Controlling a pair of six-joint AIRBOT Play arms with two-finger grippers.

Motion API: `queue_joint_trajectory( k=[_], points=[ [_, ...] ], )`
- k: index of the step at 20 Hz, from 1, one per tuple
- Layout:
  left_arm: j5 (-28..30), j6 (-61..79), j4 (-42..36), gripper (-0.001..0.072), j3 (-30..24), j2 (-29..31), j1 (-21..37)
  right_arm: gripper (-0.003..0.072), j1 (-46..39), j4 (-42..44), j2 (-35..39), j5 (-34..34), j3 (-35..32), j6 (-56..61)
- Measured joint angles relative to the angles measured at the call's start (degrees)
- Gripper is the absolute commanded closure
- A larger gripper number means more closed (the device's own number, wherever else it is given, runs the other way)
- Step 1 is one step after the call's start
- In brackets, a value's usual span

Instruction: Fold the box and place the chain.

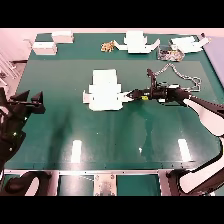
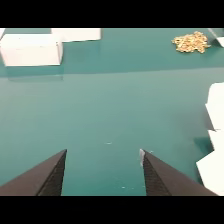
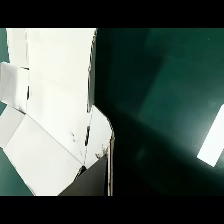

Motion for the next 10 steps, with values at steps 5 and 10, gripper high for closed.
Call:
queue_joint_trajectory(
  k=[5,10],
  points=[
    [-3.17,0.02,-0.35,0.015,0.0,-0.22,0.0,0.0685,0.11,-0.09,-0.22,-0.15,0.17,0.04],
    [-4.15,0.63,-0.44,0.0149,0.7,-4.96,0.0,0.0686,0.24,-0.11,-0.22,-0.13,0.26,0.22]
  ],
)
